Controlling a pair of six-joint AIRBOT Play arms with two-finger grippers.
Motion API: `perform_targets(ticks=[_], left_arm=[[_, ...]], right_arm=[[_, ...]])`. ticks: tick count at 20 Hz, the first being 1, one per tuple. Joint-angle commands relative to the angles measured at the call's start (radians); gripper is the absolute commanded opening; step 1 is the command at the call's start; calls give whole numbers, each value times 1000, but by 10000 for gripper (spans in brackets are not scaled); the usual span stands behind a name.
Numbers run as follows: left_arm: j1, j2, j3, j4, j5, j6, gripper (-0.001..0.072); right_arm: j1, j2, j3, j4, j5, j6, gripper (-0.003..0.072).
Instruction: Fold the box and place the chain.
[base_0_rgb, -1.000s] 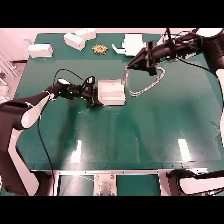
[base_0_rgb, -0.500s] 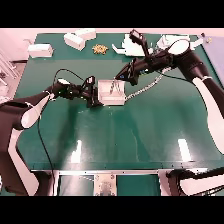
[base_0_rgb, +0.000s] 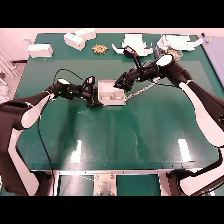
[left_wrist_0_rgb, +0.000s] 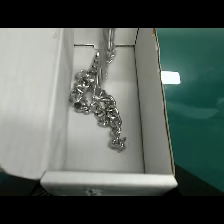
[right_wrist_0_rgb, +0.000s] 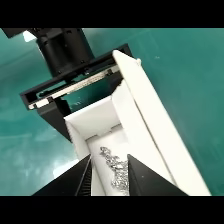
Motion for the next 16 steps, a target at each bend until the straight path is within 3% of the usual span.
perform_targets(ticks=[1,5,7,10,12,16], left_arm=[[0,1,0,0,0,0,402],[1,1,0,0,0,0,402],[1,1,0,0,0,0,402],[0,1,0,0,0,0,402],[1,1,0,0,0,0,402],[1,1,0,0,0,0,402]], right_arm=[[-25,-2,20,2,5,-1,298],[-76,4,41,-16,43,-33,336],[-119,4,40,-80,115,-109,436],[-197,-3,38,-144,217,-185,459],[-231,-13,16,-145,230,-274,517],[-245,-72,-27,-142,230,-459,519]])
